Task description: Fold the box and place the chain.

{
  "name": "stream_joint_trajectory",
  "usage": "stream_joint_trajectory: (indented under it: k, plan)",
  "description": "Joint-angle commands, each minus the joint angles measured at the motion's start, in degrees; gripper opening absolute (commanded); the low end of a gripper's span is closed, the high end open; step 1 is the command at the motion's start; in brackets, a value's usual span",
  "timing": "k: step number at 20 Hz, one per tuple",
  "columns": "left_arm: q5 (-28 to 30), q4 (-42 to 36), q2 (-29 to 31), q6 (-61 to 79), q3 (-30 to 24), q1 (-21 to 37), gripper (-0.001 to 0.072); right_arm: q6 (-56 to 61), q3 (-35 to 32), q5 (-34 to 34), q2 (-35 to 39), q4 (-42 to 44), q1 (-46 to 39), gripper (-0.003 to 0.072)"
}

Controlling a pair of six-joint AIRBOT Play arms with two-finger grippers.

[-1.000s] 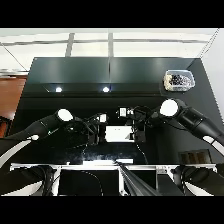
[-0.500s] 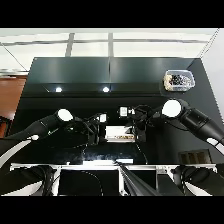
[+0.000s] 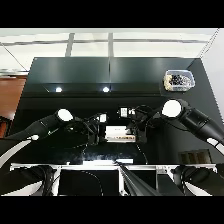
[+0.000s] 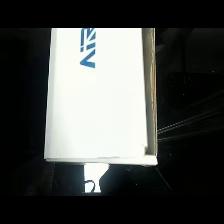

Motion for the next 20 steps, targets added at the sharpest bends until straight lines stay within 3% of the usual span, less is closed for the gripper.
stream_joint_trajectory:
  k: [1, 20]
  plan:
    - [0.0, 0.0, 0.0, 0.0, 0.0, 0.0, 0.0382, 0.4, 0.0, 0.3, 0.0, -0.1, 0.0, 0.0206]
    - [0.1, 0.0, 0.0, 0.0, 0.0, 0.0, 0.0382, 0.9, -0.6, 0.4, -1.4, 0.0, 0.2, 0.0205]
